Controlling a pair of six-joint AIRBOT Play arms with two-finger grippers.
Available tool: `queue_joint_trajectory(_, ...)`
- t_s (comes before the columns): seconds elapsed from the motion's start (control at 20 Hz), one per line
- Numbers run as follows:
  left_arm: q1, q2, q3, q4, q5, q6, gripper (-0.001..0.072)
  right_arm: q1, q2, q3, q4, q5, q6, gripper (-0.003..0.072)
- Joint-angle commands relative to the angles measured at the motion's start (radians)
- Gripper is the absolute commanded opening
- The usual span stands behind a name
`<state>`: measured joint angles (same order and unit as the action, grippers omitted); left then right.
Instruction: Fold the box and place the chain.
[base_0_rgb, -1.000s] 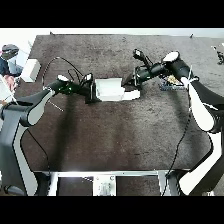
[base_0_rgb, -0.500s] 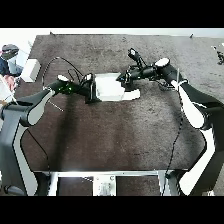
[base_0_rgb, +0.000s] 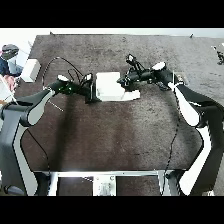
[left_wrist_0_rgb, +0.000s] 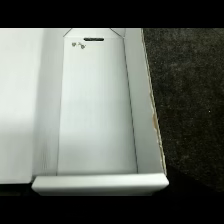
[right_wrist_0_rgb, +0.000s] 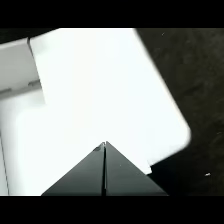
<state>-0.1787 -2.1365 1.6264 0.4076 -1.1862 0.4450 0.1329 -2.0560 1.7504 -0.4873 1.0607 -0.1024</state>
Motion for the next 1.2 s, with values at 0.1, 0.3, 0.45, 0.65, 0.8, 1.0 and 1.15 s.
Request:
queue_joint_trajectory(0.1,0.000,0.000,0.000,0.000,0.000,0.001,0.0470,0.003,-0.020,0.000,-0.010,0.023,-0.008,0.0011)
queue_joint_trajectory(0.3,0.000,0.000,0.000,0.000,0.000,0.001,0.0469,0.003,-0.006,0.001,0.008,0.027,-0.007,0.0011)
queue_joint_trajectory(0.45,0.000,0.000,0.000,0.000,0.000,0.001,0.0469,0.001,0.047,0.001,0.013,0.034,-0.007,0.0011)
queue_joint_trajectory(0.65,0.000,0.000,0.000,0.000,0.000,0.001,0.0469,-0.023,0.148,0.001,-0.032,0.175,0.023,0.0012)
queue_joint_trajectory(0.8,0.000,0.000,0.000,0.000,0.000,0.001,0.0469,-0.040,0.206,0.001,-0.245,0.251,0.156,0.0034)
queue_joint_trajectory(1.0,0.000,0.000,0.000,0.000,0.000,0.001,0.0469,-0.040,0.193,-0.003,-0.422,0.261,0.235,0.0509)
queue_joint_trajectory(1.15,0.000,0.000,0.000,0.000,0.000,0.001,0.0469,-0.036,0.144,-0.003,-0.422,0.249,0.151,0.0720)
